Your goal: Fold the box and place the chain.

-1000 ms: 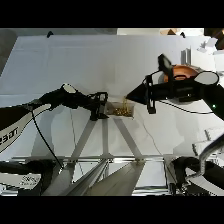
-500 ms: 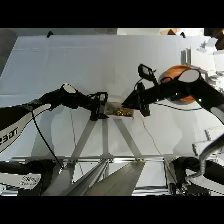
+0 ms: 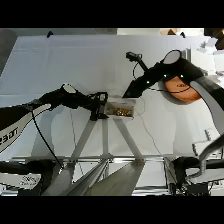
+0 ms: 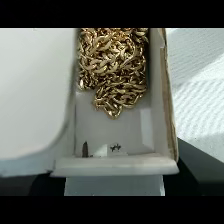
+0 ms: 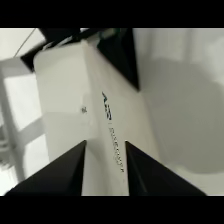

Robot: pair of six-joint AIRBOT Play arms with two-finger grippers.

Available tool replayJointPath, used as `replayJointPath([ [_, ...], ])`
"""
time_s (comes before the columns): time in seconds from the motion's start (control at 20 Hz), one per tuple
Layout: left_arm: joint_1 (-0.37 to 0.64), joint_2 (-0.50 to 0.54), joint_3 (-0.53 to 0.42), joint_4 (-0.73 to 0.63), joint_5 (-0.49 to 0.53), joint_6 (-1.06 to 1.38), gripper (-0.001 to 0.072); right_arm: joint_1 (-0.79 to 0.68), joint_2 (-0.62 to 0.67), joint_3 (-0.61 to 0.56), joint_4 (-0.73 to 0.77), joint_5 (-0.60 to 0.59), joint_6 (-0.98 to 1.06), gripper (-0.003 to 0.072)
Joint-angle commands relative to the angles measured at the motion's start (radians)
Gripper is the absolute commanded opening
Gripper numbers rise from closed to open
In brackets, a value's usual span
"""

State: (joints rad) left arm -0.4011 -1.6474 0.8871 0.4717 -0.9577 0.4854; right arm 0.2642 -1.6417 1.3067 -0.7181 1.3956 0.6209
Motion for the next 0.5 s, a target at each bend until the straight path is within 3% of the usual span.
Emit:
replayJointPath([
  [0.0, 0.0, 0.0, 0.0, 0.0, 0.0, 0.0, 0.0393, 0.013, -0.085, 0.027, -0.018, 0.094, -0.046, 0.03],
  [0.45, 0.0, 0.0, 0.0, 0.0, 0.0, 0.0, 0.0393, 0.061, -0.03, 0.027, -0.101, 0.014, -0.18, 0.0299],
])
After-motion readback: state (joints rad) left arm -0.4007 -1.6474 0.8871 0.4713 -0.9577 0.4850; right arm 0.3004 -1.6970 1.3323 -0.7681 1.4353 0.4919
